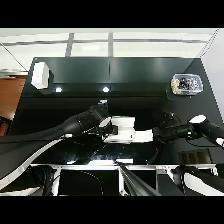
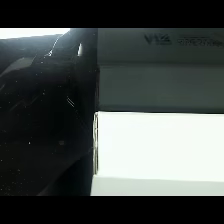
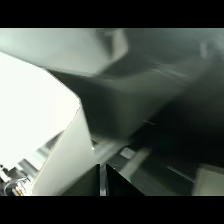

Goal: Fold the box and place the chain.

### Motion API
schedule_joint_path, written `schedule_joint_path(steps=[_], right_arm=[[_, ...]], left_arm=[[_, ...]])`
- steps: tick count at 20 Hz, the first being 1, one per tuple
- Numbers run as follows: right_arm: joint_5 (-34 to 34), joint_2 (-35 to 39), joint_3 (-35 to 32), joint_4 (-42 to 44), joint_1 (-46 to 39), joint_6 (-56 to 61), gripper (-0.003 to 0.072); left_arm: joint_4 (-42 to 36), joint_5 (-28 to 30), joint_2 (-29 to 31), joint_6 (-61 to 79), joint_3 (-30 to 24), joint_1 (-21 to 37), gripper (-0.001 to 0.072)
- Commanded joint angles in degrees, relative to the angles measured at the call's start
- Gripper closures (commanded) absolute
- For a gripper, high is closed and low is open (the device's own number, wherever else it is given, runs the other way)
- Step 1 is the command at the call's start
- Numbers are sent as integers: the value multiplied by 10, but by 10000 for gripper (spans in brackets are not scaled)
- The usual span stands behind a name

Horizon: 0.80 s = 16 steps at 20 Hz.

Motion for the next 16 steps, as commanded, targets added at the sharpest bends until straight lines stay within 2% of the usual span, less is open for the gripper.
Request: schedule_joint_path(steps=[1, 2, 3, 4, 5, 13, 16], right_arm=[[15, -9, 10, 54, 29, -57, 610], [19, -9, 14, 54, 36, -60, 600], [22, -9, 20, 54, 46, -61, 399], [21, -9, 25, 54, 55, -64, 157], [20, -9, 31, 54, 62, -71, 61], [-4, -9, 70, 60, 130, -78, 63], [-19, -9, 88, 63, 134, -54, 93]], left_arm=[[0, 0, 0, 0, 0, 0, 682], [0, 0, 0, 0, 0, 0, 682], [0, 0, 0, 0, 0, 0, 682], [0, 0, 0, 0, 0, 0, 682], [0, 0, 0, 0, 0, 0, 682], [0, 0, 0, 0, 0, 0, 682], [0, 0, 0, 0, 0, 0, 682]])
